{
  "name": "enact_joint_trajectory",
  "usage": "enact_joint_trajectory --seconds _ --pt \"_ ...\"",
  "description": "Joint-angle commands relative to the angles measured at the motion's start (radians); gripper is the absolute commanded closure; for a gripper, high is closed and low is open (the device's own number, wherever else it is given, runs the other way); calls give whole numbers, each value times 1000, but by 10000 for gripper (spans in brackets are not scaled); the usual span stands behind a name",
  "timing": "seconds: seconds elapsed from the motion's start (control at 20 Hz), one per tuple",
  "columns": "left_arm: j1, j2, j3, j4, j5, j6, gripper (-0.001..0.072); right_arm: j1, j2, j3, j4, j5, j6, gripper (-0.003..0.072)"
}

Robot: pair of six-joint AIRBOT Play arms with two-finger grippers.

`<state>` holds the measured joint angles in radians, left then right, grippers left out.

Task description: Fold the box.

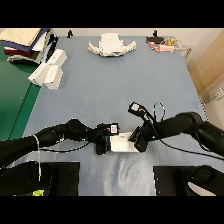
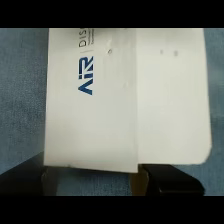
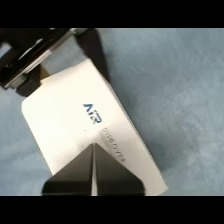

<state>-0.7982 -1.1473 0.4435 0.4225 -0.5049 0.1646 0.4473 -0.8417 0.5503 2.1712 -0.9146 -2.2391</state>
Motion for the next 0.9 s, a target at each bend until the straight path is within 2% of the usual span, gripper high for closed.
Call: enact_joint_trajectory --seconds 0.0,0.05,0.1,0.2,0.35,0.45,0.85 --pt "0 0 0 0 0 0 322 121 148 -82 -68 166 -119 419" --pt "0 0 0 0 0 0 321 137 159 -81 -84 167 -171 287" --pt "0 0 0 0 0 0 322 148 162 -82 -107 166 -220 233" --pt "0 0 0 0 0 0 322 154 149 -82 -159 167 -278 199" --pt "0 0 0 0 0 0 321 154 94 -82 -239 174 -314 199" --pt "0 0 0 0 0 0 322 158 63 -82 -239 174 -389 95" --pt "0 0 0 0 0 0 322 160 45 -81 -309 230 -417 102"
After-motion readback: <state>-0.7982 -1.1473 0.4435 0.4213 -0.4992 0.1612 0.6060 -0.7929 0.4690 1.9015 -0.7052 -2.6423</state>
